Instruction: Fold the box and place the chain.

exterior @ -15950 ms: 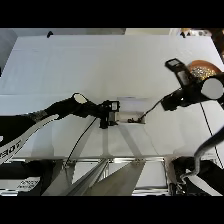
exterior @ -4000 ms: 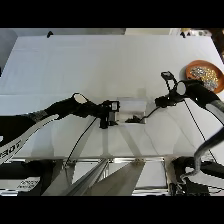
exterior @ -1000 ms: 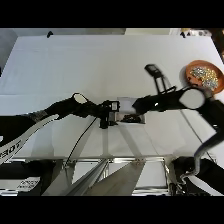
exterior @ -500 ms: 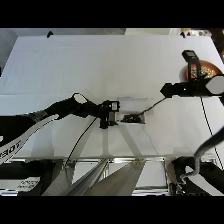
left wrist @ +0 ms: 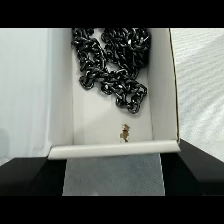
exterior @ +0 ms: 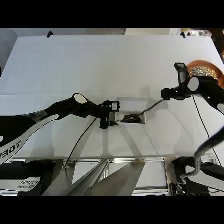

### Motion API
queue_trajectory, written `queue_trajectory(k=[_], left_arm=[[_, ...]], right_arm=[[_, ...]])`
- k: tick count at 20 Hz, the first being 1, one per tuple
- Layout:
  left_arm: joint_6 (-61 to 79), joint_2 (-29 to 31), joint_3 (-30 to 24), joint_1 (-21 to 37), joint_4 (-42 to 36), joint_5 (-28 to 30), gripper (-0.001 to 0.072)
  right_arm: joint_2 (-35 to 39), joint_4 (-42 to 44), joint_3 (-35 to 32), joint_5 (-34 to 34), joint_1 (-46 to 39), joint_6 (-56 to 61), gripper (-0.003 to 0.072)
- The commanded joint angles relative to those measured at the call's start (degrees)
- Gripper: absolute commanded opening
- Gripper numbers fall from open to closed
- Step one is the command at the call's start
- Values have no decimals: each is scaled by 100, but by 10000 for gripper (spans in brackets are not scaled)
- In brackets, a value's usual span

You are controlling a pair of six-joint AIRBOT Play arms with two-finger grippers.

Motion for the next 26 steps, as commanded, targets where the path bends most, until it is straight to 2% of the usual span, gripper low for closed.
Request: queue_trajectory(k=[1,4,8,13,18,19,20,21,26], left_arm=[[2,4,0,2,2,0,205],[2,4,0,2,2,0,205],[2,4,0,2,2,0,205],[2,4,0,2,2,0,205],[2,4,0,2,2,0,205],[2,4,0,2,2,0,205],[2,4,0,2,2,0,205],[2,4,0,2,2,0,205],[2,4,0,2,2,0,205]], right_arm=[[-319,-103,4,-87,-7,291,395],[-380,-103,-7,-208,-7,291,312],[-380,-103,-7,-444,-7,431,310],[-407,-105,-44,-474,-7,619,221],[-444,-107,-85,-446,-7,675,217],[-442,-107,-85,-444,-7,669,168],[-442,-107,-85,-444,-7,669,56],[-442,-109,-85,-442,-7,664,18],[-361,-129,-85,-258,-7,256,18]])
